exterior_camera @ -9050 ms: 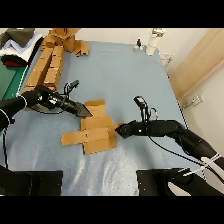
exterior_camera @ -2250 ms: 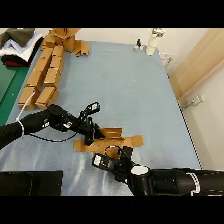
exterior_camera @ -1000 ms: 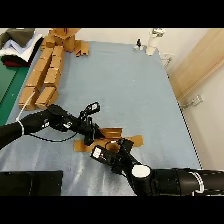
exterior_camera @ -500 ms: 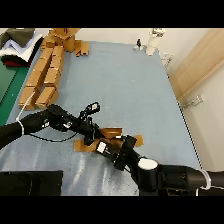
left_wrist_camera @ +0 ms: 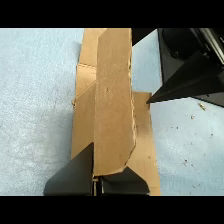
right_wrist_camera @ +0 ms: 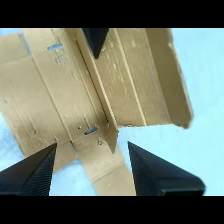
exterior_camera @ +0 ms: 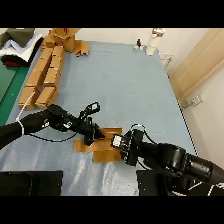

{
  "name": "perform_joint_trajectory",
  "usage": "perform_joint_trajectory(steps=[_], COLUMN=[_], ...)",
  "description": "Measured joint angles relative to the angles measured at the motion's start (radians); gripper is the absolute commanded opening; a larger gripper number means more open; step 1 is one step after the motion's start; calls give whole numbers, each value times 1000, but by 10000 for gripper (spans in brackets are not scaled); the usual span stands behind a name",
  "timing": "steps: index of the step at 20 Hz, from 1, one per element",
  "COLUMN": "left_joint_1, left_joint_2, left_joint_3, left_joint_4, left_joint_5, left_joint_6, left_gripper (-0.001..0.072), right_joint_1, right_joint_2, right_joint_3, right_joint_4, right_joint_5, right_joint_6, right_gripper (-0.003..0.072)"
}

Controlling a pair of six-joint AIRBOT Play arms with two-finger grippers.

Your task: Fold the box.

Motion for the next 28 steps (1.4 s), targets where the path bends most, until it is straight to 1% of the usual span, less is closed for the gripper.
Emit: perform_joint_trajectory(steps=[4, 6, 10, 12, 14, 16, 21, 28], left_joint_1=[0, 0, 0, 0, 0, 0, 0, 0], left_joint_2=[0, 0, 0, 0, 0, 0, 0, 0], left_joint_3=[0, 0, 0, 0, 0, 0, 0, 0], left_joint_4=[0, 0, 0, 0, 0, 0, 0, 0], left_joint_5=[0, 0, 0, 0, 0, 0, 0, 0], left_joint_6=[0, 0, 0, 0, 0, 0, 0, 0], left_gripper=[12, 12, 12, 12, 12, 12, 12, 12], right_joint_1=[-98, -116, -78, -35, 1, 21, 40, 47], right_joint_2=[-7, -1, 25, 31, 33, 21, -31, -84], right_joint_3=[-10, -12, -35, -66, -95, -114, -131, -134], right_joint_4=[126, 196, 299, 318, 309, 265, 171, 109], right_joint_5=[44, 27, -42, -42, 0, 44, 135, 186], right_joint_6=[-195, -261, -333, -342, -345, -346, -341, -340], right_gripper=[716, 716, 716, 716, 716, 717, 717, 716])
